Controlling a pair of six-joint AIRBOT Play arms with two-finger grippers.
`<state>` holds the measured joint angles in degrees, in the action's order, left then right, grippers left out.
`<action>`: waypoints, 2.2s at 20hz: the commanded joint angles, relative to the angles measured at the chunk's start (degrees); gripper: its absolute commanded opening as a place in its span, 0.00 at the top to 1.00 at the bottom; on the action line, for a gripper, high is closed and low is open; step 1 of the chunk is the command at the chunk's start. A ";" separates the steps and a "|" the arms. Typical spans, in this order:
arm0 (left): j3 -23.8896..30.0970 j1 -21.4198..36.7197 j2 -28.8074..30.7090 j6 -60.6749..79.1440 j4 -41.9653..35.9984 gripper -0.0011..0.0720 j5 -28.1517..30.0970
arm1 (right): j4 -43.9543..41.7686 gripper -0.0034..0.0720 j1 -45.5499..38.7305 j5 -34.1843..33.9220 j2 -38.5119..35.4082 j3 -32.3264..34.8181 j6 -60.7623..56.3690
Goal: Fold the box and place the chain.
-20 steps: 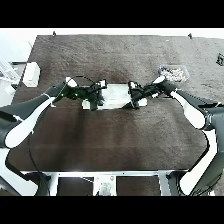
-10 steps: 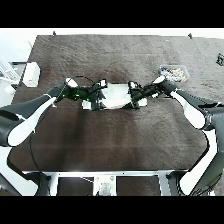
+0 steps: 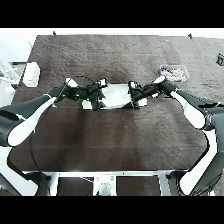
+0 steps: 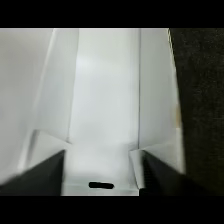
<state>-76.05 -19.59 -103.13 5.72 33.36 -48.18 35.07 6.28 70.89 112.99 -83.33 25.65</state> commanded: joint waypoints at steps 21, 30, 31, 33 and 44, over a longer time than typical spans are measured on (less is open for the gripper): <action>7.28 12.39 20.74 -40.74 10.40 0.96 -7.28 | 0.09 0.17 0.07 0.13 -0.02 -0.02 0.09; 16.76 19.58 22.97 -52.63 6.21 0.96 -6.78 | 0.07 0.17 0.07 0.13 -0.02 -0.02 0.07; 16.76 19.85 22.95 -53.27 6.47 0.96 -6.43 | 0.07 0.17 0.07 0.13 -0.02 -0.02 0.09; 16.76 20.15 22.75 -53.90 6.93 0.96 -6.32 | 0.07 0.17 0.07 0.13 -0.02 -0.02 0.09; 20.39 20.98 17.57 -55.58 7.21 0.96 -2.29 | 0.04 0.17 0.07 0.13 -0.02 -0.02 0.09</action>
<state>-56.23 1.19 -82.85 -53.39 44.56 -49.28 35.14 6.37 71.00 112.99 -83.33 25.74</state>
